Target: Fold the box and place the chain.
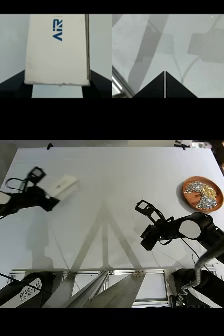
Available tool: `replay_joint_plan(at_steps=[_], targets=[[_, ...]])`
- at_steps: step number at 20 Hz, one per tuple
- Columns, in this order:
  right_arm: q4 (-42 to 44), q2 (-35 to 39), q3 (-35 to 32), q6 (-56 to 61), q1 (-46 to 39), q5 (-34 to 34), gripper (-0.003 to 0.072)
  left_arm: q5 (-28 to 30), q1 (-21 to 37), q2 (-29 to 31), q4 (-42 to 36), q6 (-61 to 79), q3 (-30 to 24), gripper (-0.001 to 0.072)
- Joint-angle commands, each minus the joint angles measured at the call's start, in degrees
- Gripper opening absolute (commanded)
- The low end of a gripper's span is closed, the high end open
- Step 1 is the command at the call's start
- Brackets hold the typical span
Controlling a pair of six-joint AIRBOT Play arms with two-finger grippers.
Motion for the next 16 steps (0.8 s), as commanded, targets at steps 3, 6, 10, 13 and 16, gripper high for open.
replay_joint_plan(at_steps=[3,6,10,13,16], targets=[[0.02,0.04,0.04,0.02,0.0,-0.35,0.002,0.68,16.92,-2.32,6.08,-14.12,0.04,0.0004],[0.04,0.04,0.04,0.04,0.0,-0.37,0.002,-1.33,17.77,-5.16,16.11,-19.34,0.04,0.0005],[0.28,0.04,0.04,0.07,0.0,-0.07,0.002,-3.52,17.79,-9.6,18.05,-20.7,0.04,0.0189],[0.63,0.04,0.04,0.09,0.0,-0.02,0.002,-3.93,17.79,-9.62,18.14,-20.7,0.04,0.0706],[0.68,0.04,0.04,0.09,0.0,-0.07,0.002,-3.67,17.79,-6.25,18.86,-20.68,0.04,0.0705]])
